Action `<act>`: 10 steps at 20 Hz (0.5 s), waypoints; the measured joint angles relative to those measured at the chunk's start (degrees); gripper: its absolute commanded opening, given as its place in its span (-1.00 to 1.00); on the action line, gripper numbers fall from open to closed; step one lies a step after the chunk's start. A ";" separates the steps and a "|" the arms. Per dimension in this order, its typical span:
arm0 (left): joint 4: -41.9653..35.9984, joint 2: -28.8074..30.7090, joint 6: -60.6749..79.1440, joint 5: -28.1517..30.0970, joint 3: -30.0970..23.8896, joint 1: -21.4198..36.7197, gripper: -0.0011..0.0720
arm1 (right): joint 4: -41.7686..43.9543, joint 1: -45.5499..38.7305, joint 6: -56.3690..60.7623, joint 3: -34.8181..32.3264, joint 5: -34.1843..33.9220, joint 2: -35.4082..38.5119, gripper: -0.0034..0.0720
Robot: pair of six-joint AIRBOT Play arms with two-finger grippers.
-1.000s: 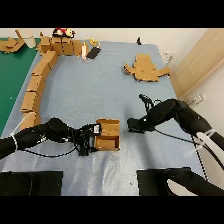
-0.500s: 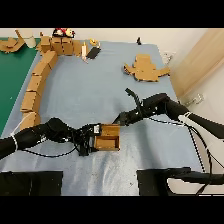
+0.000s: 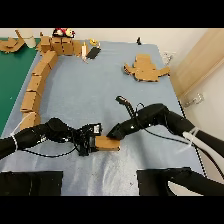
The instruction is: Fold the box.
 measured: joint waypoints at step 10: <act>0.00 0.00 -0.02 -0.02 0.00 0.00 0.66 | -14.84 13.42 1.20 -5.64 15.54 12.83 -0.90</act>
